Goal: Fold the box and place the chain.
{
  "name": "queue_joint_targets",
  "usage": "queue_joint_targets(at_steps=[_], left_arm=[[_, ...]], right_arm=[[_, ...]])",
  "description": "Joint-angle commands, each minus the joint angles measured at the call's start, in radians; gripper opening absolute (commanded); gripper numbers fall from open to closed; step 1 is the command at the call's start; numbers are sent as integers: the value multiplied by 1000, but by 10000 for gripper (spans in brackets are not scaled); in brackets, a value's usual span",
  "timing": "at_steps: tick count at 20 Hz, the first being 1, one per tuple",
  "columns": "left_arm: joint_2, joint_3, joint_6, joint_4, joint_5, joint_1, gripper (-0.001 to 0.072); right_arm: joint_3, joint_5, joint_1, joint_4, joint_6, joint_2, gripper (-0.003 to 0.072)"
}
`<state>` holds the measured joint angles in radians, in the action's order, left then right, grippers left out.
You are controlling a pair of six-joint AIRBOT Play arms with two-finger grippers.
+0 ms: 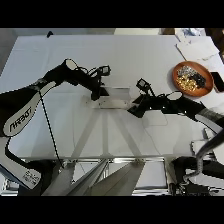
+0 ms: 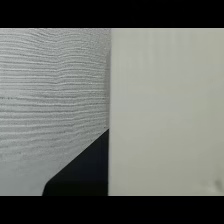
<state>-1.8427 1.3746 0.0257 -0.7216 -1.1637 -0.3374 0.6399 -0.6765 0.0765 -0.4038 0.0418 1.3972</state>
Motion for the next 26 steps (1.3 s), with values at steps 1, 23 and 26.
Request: queue_joint_targets(at_steps=[1, 23, 26], left_arm=[[-1, 0, 0, 0, 0, -1, 11], [-1, 0, 0, 0, 0, -1, 11], [-1, 0, 0, 0, 0, -1, 11]], right_arm=[[8, 8, 0, -3, -56, 0, 647], [369, -400, -46, -85, -387, 326, 647], [394, -429, -54, -90, -357, 357, 647]])
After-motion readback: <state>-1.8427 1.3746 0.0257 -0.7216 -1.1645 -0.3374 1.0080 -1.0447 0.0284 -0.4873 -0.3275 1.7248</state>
